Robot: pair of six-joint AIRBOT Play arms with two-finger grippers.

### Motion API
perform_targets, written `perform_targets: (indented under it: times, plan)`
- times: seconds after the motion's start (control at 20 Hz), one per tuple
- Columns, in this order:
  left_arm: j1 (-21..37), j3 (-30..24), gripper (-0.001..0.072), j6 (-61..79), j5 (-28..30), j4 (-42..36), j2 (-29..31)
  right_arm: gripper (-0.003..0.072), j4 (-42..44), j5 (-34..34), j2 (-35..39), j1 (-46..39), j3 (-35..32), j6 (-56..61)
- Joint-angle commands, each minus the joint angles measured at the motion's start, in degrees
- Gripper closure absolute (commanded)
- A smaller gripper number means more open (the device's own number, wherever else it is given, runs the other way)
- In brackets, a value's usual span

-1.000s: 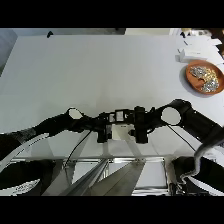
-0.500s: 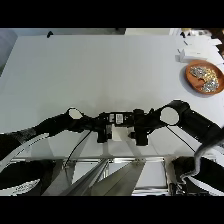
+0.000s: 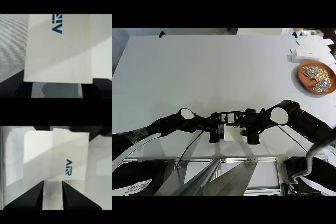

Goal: Fold the box and place the chain.

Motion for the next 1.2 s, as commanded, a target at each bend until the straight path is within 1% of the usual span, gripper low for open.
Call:
perform_targets:
  times: [0.0, 0.05, 0.15, 0.3, 0.35, 0.4, 0.45, 0.75, 1.15]
  plan:
    - [0.0, 0.0, 0.0598, 0.1, 0.0, 0.1, 0.0, 0.0483, -2.3, -0.6, 0.0, 0.0, 0.0, 1.6]
    - [0.0, 0.0, 0.0598, 0.1, 0.0, 0.1, 0.0, 0.0516, -2.3, -0.6, 0.0, 0.0, 0.0, 1.6]
    - [0.0, 0.0, 0.0598, 0.1, 0.0, 0.0, 0.0, 0.0507, -0.4, 0.3, 0.0, 0.0, 0.0, 1.5]
    - [0.0, 0.0, 0.0598, 0.1, 0.0, 0.1, 0.0, 0.0502, 6.5, 1.4, 0.1, 0.0, 0.0, 0.2]
    - [0.0, 0.0, 0.0598, 0.1, 0.0, 0.1, 0.0, 0.0459, 7.0, 1.2, 0.1, 0.4, 0.0, -0.1]
    - [0.0, 0.0, 0.0598, 0.1, 0.0, 0.1, 0.0, 0.0406, 6.3, 1.0, 0.1, 0.8, 0.0, -0.1]
    - [0.0, 0.0, 0.0598, 0.1, 0.0, 0.1, 0.0, 0.0403, 6.0, 0.8, 0.1, 1.0, 0.0, -0.1]
    - [0.0, 0.0, 0.0598, 0.1, 0.0, 0.1, 0.0, 0.0404, 2.2, -1.2, -0.8, 1.0, 0.0, 1.5]
    - [0.0, 0.0, 0.0598, 0.1, 0.0, 0.1, 0.0, 0.0413, 2.2, -1.7, -1.7, 1.0, 0.0, 1.6]
